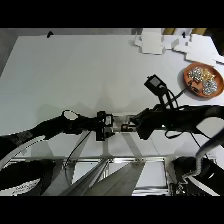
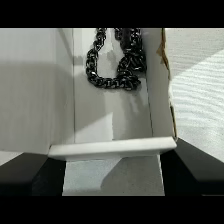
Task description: Fold the box and place the chain.
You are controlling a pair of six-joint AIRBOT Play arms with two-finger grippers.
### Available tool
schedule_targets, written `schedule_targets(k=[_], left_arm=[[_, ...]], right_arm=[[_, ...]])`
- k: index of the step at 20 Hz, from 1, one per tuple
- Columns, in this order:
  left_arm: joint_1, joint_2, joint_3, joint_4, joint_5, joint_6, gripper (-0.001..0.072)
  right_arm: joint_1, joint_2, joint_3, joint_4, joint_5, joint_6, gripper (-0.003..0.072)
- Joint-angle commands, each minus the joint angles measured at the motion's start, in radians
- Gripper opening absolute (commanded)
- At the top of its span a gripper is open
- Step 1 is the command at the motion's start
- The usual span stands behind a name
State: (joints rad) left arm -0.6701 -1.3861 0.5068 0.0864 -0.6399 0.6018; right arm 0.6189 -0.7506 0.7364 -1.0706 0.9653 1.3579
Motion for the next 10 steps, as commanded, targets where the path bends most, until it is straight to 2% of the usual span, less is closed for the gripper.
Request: schedule_targets(k=[1,5,8,10], left_arm=[[0.001,0.0,0.0,0.0,0.0,0.0,0.0275],[0.001,0.0,0.0,0.0,0.0,0.0,0.0275],[0.001,0.0,0.0,0.0,0.0,0.0,0.0275],[0.001,0.0,0.0,0.0,0.0,0.0,0.0275]], right_arm=[[0.001,-0.077,0.001,-0.008,0.007,-0.006,0.002],[0.001,-0.127,0.001,-0.03,0.012,-0.005,0.0024],[0.001,-0.148,0.001,-0.035,0.025,-0.005,0.0179],[0.001,-0.143,0.004,-0.034,0.026,-0.005,0.0187]])
